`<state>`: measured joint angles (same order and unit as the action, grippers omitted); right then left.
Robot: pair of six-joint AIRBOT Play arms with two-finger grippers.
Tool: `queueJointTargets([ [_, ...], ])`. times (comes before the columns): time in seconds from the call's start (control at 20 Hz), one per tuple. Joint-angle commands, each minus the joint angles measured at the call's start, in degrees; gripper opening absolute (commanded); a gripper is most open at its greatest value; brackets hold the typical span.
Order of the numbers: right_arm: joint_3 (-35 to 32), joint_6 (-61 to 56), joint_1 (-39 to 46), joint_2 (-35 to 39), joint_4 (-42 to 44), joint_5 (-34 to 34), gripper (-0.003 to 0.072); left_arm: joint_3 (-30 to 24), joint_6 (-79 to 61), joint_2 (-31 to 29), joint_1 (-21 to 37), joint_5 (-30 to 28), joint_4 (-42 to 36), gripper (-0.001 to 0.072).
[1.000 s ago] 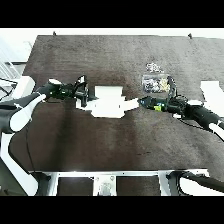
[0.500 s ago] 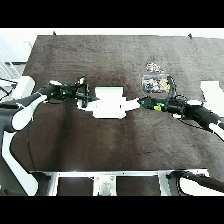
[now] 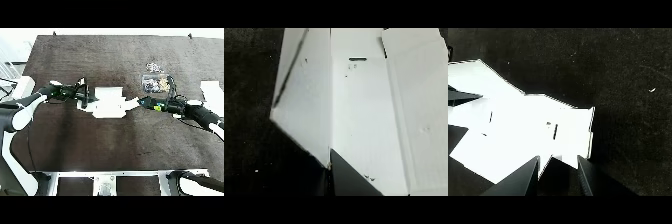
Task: Fold the box and place the chain.
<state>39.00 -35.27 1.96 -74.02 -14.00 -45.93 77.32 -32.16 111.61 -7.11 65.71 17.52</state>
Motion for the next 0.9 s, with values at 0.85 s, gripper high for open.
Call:
queueJointTargets([
  [0.85, 0.0, 28.2, -0.1, 5.3, 2.6, -9.8, 0.0446, 0.0, 0.2, 0.1, 0.0, 0.1, 1.3, 0.0021],
])
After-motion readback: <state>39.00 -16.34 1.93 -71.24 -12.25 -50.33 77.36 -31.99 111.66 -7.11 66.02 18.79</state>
